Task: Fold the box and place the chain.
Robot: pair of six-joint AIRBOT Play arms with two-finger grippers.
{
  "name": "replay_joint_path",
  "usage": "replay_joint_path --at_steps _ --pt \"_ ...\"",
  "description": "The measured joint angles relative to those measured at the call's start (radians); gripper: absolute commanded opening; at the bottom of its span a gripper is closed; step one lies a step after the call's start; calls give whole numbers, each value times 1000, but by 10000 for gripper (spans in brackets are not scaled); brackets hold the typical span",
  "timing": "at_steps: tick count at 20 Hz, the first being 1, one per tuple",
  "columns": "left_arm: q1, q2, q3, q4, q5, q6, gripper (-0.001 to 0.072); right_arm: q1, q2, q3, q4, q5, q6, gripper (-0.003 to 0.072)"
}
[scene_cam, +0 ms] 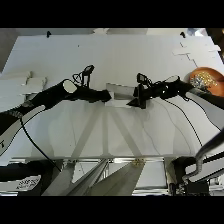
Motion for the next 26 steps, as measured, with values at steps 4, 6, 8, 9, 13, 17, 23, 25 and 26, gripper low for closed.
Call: replay_joint_path --at_steps 4,6,8,9,13,17,23,25,26 --pt "-16 0 1 22 16 -42 573 0 0 0 1 1 1 328" --pt "-20 0 8 68 9 -88 571 0 0 0 2 2 1 328" --pt "-22 1 18 127 -7 -134 571 0 0 0 3 3 2 328" --pt "-22 1 25 156 -20 -155 571 0 0 0 4 4 2 328" --pt "-35 5 52 270 -63 -203 501 1 0 0 9 10 1 328" --pt "-57 7 87 325 -89 -228 402 1 0 0 6 10 1 328" --pt "-88 7 138 371 -113 -256 343 0 0 0 5 6 1 328" --pt "-95 3 145 378 -125 -272 435 0 0 0 1 6 0 328" --pt "-97 2 147 380 -128 -287 472 0 0 0 -5 6 -1 328"
